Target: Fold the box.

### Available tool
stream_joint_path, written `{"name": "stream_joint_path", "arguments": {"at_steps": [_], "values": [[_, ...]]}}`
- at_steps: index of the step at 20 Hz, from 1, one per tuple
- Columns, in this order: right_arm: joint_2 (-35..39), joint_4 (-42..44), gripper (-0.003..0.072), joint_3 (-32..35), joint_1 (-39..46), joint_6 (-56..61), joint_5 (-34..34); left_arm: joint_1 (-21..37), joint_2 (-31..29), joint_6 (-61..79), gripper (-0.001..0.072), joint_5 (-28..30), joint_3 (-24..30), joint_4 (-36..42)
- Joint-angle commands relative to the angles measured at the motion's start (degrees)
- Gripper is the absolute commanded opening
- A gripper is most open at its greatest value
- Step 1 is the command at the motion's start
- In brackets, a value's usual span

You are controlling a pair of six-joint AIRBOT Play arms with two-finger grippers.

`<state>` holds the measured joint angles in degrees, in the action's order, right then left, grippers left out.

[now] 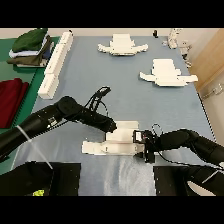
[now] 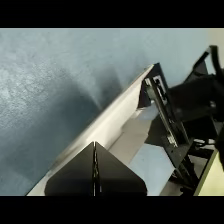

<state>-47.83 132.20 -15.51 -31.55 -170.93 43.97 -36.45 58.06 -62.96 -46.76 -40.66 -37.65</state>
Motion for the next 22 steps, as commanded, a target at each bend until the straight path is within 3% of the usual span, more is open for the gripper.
{"name": "stream_joint_path", "arguments": {"at_steps": [1, 8, 13, 14, 15, 16, 22], "values": [[0.0, 0.0, 0.0488, 0.0, 0.0, 0.0, 0.0, 0.0, -8.3, 1.2, 0.0014, -6.2, -0.5, -5.1], [0.0, 0.0, 0.0489, 0.0, 0.0, 0.0, 0.0, 0.0, -23.8, 2.7, 0.0013, -11.8, 2.7, -24.0], [0.0, 0.0, 0.0488, 0.0, 0.0, 0.0, 0.0, 0.0, -28.1, 28.6, 0.0020, -14.3, 10.3, -22.1], [0.0, 0.0, 0.0488, 0.0, 0.0, 0.0, 0.0, 0.1, -27.8, 31.2, 0.0268, -13.9, 12.0, -21.3], [0.0, 0.0, 0.0488, 0.0, 0.0, 0.0, 0.0, 0.1, -27.3, 32.5, 0.0587, -12.6, 13.9, -20.4], [0.0, 0.0, 0.0488, 0.0, 0.0, 0.0, 0.0, 0.1, -26.6, 33.5, 0.0668, -10.9, 15.8, -19.5], [0.0, 0.0, 0.0488, 0.0, 0.0, 0.0, 0.0, 0.0, -18.9, 46.9, 0.0667, -3.6, 19.8, -12.1]]}}
